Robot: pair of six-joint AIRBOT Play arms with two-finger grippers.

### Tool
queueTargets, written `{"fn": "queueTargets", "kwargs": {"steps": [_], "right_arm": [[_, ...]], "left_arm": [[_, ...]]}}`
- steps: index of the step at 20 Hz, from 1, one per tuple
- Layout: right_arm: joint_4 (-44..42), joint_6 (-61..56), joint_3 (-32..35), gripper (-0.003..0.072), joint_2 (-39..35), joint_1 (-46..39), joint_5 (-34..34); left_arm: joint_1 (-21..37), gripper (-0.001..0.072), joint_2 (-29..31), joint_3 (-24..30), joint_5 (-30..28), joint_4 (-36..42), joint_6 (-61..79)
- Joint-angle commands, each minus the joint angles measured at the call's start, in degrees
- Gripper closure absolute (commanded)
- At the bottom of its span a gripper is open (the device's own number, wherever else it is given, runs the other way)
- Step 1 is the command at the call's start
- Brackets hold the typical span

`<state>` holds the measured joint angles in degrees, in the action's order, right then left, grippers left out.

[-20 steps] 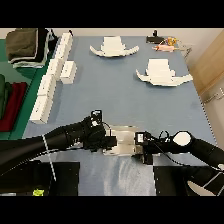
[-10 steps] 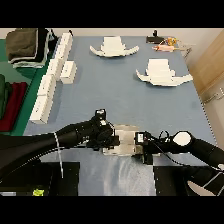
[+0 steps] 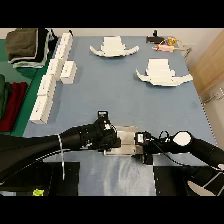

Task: Fold the box.

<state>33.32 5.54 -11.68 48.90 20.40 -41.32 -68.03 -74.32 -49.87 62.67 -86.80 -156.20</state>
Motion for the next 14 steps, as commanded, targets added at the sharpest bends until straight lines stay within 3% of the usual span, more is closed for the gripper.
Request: {"fn": "queueTargets", "kwargs": {"steps": [1,2,3,7,9,14], "right_arm": [[-0.11,-0.11,-0.04,0.025,-0.04,0.02,-0.04],[-0.09,-0.11,-0.04,0.025,-0.04,0.0,-0.02],[-0.09,-0.11,-0.04,0.025,-0.04,0.0,-0.02],[-0.09,-0.11,-0.04,0.025,-0.04,0.0,-0.02],[-0.09,-0.11,-0.04,0.025,-0.04,0.0,-0.02],[-0.09,-0.11,-0.04,0.025,-0.04,0.0,-0.02]], "left_arm": [[-0.22,0.0618,-0.2,-0.2,0.42,-0.24,1.99],[-0.22,0.0299,-0.2,-0.37,0.46,-0.44,2.34],[-0.22,0.0169,-0.2,-0.5,0.46,-0.74,2.1],[-0.22,0.0171,-0.22,-0.79,0.57,-2.38,2.1],[-0.24,0.0247,-0.22,-0.79,0.57,-3.08,2.1],[-2.51,0.0247,-0.22,-0.79,0.98,-7.43,-1.14]]}}
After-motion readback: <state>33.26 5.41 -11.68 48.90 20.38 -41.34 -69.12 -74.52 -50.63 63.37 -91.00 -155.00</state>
